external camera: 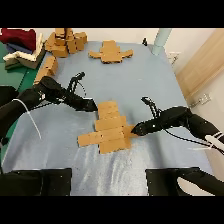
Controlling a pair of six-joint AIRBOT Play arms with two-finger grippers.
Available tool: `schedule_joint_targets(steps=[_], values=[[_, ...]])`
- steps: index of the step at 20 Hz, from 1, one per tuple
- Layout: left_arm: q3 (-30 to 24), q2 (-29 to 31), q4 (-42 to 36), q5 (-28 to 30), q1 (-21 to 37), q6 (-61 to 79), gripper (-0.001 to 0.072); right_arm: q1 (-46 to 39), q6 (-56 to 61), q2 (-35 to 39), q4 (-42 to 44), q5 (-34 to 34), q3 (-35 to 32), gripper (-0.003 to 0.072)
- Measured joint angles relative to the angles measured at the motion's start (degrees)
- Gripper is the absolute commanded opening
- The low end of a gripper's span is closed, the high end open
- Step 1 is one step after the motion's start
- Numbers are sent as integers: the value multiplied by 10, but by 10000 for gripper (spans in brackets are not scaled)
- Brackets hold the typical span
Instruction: Fold the box.
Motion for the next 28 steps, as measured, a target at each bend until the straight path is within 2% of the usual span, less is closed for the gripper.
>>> schedule_joint_targets(steps=[6, 9, 13, 14, 15, 18, 19, 20, 21, 22, 25, 26, 27, 28], values=[[28, -107, -93, -25, 4, 112, 531, 23, 7, 14, 0, 24, -10, 6], [49, -139, -109, -76, -4, 137, 521, 26, 11, 15, 0, 26, -11, 6], [65, -154, -116, -142, -7, 158, 518, 27, 14, 15, -1, 28, -11, 6], [67, -156, -118, -155, -7, 162, 378, 27, 15, 15, -2, 28, -11, 6], [68, -157, -118, -168, -7, 165, 334, 27, 15, 15, -3, 28, -11, 6], [70, -159, -118, -195, -7, 177, 332, 27, 15, 15, -4, 29, -11, 6], [70, -159, -118, -200, -7, 180, 223, 27, 16, 15, -4, 29, -11, 6], [71, -159, -118, -204, -7, 183, 152, 27, 16, 15, -5, 29, -11, 5], [71, -160, -118, -208, -7, 187, 116, 27, 17, 15, -5, 29, -11, 6], [71, -160, -118, -210, -8, 190, 14, 27, 17, 15, -5, 29, -11, 5], [71, -160, -119, -214, -9, 205, 14, 27, 17, 15, -6, 29, -11, 12], [71, -160, -120, -216, -9, 209, 14, 27, 17, 15, -6, 29, -11, 135], [71, -160, -119, -216, -10, 213, 13, 27, 17, 15, -5, 30, -11, 312], [72, -160, -120, -216, -10, 216, 12, 27, 17, 15, -5, 30, -11, 356]])
